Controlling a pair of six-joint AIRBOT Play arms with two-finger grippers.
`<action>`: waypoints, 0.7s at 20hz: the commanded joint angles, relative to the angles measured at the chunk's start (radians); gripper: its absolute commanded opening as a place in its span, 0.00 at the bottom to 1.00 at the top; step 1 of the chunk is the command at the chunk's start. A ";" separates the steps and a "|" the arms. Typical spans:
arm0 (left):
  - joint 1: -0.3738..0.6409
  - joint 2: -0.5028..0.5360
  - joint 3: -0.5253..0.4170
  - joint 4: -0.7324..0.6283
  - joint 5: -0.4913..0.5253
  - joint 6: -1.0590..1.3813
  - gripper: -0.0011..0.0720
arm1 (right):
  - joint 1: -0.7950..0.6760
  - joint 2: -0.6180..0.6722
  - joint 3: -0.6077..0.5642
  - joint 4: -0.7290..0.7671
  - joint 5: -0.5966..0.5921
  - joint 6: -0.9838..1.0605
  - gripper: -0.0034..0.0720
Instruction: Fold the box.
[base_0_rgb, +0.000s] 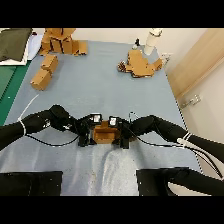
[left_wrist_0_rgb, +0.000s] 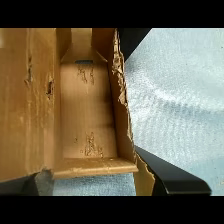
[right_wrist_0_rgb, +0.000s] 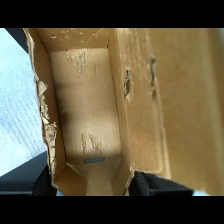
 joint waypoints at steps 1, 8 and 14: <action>0.001 0.000 0.000 0.001 0.002 0.000 0.92 | -0.001 0.000 0.000 0.000 0.000 0.000 0.71; 0.069 0.017 -0.008 0.042 -0.097 -0.002 0.92 | -0.001 0.000 0.000 0.000 0.001 0.000 0.71; 0.043 0.016 -0.021 0.038 -0.006 -0.023 0.92 | -0.001 0.000 0.000 0.000 0.001 0.000 0.71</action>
